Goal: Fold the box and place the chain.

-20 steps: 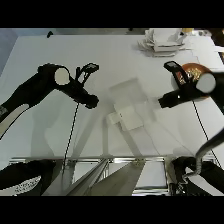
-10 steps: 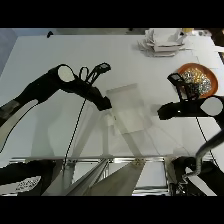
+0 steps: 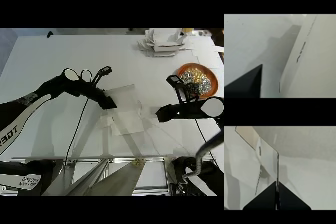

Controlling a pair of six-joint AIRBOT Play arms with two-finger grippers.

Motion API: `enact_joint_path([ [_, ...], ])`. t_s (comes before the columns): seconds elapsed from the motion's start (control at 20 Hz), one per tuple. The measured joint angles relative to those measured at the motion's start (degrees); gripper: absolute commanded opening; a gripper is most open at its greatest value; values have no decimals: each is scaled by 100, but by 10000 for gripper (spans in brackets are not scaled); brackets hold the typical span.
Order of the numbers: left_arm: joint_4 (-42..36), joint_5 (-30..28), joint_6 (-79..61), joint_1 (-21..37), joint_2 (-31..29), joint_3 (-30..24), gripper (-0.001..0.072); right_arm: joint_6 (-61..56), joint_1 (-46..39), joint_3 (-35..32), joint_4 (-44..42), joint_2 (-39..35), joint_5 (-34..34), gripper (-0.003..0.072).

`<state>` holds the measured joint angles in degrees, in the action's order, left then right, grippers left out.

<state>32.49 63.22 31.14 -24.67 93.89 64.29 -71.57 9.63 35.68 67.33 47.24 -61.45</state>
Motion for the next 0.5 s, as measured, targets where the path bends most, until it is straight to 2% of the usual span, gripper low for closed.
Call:
enact_joint_path([
  [0.05, -2, 17, -81, 7, 20, 0, 238, 2, 0, 0, -2, 0, -11, 16],
  [0.15, 68, 76, -177, 20, 44, 0, 35, 2, 0, -2, -9, 0, -26, 16],
  [0.2, 107, 122, -240, 22, 50, 2, 6, 4, 0, -2, -26, 0, -15, 16],
  [0.3, 201, 155, -297, 24, 52, 2, 2, 7, 2, -2, -28, 0, -26, 21],
  [0.35, 243, 136, -363, 24, 52, 2, 1, 4, 2, -2, -44, 0, -26, 90],
  [0.45, 439, 37, -501, 17, 26, -2, 1, 7, 0, 2, -24, -7, -66, 312],
  [0.5, 411, 63, -616, -7, -28, 2, 1, 4, 2, 26, -55, -11, -59, 367],
])
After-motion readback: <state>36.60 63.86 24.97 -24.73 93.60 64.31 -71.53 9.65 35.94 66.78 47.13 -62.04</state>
